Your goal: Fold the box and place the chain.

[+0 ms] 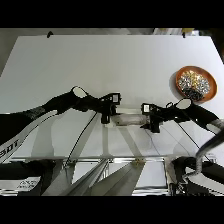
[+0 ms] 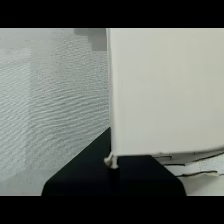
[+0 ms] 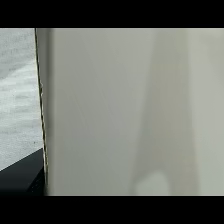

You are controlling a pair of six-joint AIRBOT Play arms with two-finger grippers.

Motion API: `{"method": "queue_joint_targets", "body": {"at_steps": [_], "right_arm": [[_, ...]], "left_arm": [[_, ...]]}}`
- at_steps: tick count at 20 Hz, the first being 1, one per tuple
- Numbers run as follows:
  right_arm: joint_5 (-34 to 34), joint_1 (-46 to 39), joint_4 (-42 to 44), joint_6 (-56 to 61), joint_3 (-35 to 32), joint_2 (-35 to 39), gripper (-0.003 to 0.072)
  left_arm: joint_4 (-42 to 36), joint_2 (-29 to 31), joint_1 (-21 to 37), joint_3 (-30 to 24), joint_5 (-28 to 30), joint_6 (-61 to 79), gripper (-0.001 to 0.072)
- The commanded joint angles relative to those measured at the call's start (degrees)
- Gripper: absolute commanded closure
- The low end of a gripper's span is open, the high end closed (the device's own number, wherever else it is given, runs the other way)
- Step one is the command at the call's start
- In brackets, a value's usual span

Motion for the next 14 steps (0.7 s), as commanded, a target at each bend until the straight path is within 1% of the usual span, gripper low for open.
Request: {"method": "queue_joint_targets", "body": {"at_steps": [1,14], "right_arm": [[-0.11,0.07,-1.68,0.42,-0.04,-0.04,0.033],[0.31,0.07,-1.64,0.42,-0.02,-0.02,0.0329]], "left_arm": [[-0.02,0.0,0.02,-0.02,0.09,0.0,0.0695],[-0.04,0.0,0.02,-0.02,0.09,0.0,0.0695]]}}
